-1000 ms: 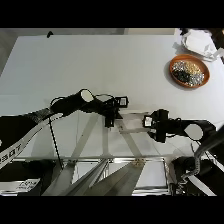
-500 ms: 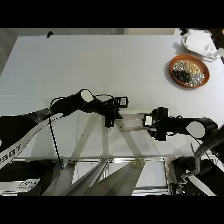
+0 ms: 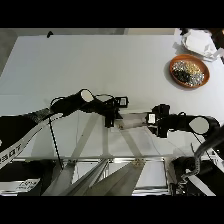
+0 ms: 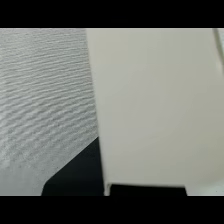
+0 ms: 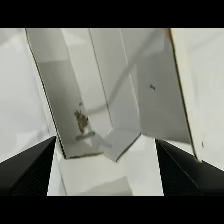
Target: Fold the box and place the chain.
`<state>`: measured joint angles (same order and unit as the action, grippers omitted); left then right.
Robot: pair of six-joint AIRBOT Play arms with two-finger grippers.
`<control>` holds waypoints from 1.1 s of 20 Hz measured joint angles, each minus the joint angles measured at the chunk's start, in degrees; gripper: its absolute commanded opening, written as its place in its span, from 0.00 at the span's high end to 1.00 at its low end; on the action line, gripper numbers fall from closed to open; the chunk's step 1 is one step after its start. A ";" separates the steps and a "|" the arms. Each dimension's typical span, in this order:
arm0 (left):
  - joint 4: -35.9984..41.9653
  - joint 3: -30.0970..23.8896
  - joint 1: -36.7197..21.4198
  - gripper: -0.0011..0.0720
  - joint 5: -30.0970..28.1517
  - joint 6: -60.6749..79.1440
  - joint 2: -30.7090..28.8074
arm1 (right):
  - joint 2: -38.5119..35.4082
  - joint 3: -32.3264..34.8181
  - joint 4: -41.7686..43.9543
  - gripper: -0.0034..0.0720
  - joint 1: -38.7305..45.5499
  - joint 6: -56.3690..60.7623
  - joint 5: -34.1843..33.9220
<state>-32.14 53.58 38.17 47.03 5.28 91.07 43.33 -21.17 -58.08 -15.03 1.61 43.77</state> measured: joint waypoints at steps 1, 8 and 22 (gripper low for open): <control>0.02 0.00 0.00 0.97 0.02 0.00 0.00 | 0.52 0.00 1.44 0.04 0.55 -2.03 -0.04; 0.02 0.00 0.00 0.97 0.02 0.00 0.02 | 2.82 0.00 7.65 0.04 5.79 -7.93 0.46; -0.02 0.00 0.00 0.97 0.07 0.02 0.02 | 12.76 -0.02 16.00 0.05 7.06 -18.80 1.33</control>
